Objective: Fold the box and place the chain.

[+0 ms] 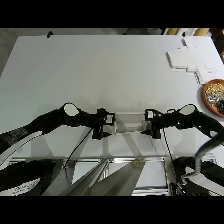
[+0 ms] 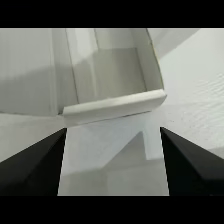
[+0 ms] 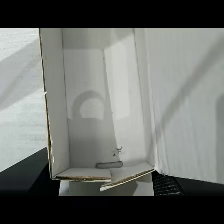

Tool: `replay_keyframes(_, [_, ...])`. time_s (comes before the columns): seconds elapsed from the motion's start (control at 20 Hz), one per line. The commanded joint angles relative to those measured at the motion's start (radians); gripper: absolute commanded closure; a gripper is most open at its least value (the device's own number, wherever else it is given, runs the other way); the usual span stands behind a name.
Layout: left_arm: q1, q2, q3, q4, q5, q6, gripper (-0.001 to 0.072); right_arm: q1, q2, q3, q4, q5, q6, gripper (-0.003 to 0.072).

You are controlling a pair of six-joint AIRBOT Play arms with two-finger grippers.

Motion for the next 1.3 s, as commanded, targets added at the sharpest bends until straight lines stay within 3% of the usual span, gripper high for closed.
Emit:
replay_keyframes(0.0, [-0.005,-0.003,-0.023,-0.044,0.048,0.029,0.0069,0.0,0.0,0.0,0.0,0.0,0.0,0.0286])
replay_keyframes(0.25, [-0.005,-0.003,-0.023,-0.07,0.045,0.029,0.0069,0.0,0.0,0.0,0.0,0.0,0.0,0.0286])
replay_keyframes(0.4, [-0.031,-0.005,-0.023,-0.079,0.048,0.06,0.001,0.0,0.0,0.0,0.0,0.0,0.0,0.0286])
replay_keyframes(1.25, [-0.068,-0.051,-0.02,-0.237,0.093,0.135,0.0012,0.0,0.0,0.0,0.0,0.0,0.0,0.0286])
